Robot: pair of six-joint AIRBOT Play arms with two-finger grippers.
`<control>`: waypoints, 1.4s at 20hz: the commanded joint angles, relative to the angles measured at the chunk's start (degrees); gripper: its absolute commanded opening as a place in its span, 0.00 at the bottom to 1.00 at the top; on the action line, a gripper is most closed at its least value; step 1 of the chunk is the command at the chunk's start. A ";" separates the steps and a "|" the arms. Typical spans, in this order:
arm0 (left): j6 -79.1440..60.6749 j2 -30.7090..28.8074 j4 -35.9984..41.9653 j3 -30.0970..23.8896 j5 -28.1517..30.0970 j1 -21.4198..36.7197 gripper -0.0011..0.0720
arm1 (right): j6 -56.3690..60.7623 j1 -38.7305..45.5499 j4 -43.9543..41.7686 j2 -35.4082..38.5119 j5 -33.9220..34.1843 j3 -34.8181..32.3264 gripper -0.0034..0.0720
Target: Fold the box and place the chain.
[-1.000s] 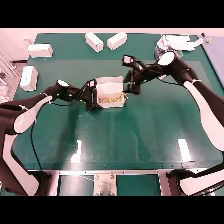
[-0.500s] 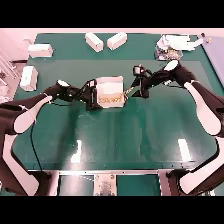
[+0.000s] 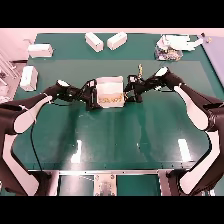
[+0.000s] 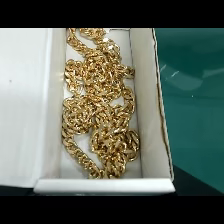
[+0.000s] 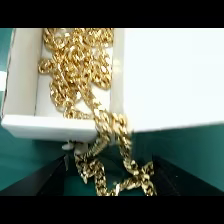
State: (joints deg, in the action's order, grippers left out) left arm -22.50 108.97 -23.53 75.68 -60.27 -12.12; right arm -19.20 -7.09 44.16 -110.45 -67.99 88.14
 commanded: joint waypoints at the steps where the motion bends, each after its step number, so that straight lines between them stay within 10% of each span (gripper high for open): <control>1: -0.02 -0.02 0.00 -0.02 0.02 0.02 0.53 | -1.64 -0.66 -0.68 -0.66 0.02 0.07 0.85; 7: -0.02 -0.02 0.00 -0.02 0.02 0.02 0.53 | 1.03 -0.59 1.16 -2.78 0.02 0.04 0.79; 11: -0.02 -0.02 0.00 -0.02 0.02 0.02 0.53 | 3.82 -0.55 5.05 -2.84 1.62 0.09 0.48; 20: -0.02 -0.02 0.00 -0.02 0.02 0.02 0.53 | 6.21 -0.55 10.01 -2.78 1.31 0.31 0.58; 23: -0.02 -0.02 0.00 -0.02 0.02 0.02 0.53 | 6.19 -0.48 10.54 -2.78 1.66 0.31 0.43; 26: -0.02 -0.02 0.00 -0.02 0.02 0.02 0.53 | 8.35 -0.24 10.56 -2.75 3.06 0.83 0.06; 28: -0.02 -0.02 0.00 -0.02 0.02 0.02 0.53 | 12.50 0.22 10.88 -2.56 2.97 2.43 0.06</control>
State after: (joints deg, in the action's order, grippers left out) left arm -22.52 108.97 -23.57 75.68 -60.29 -12.16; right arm -11.03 -7.29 52.99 -113.19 -65.36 89.30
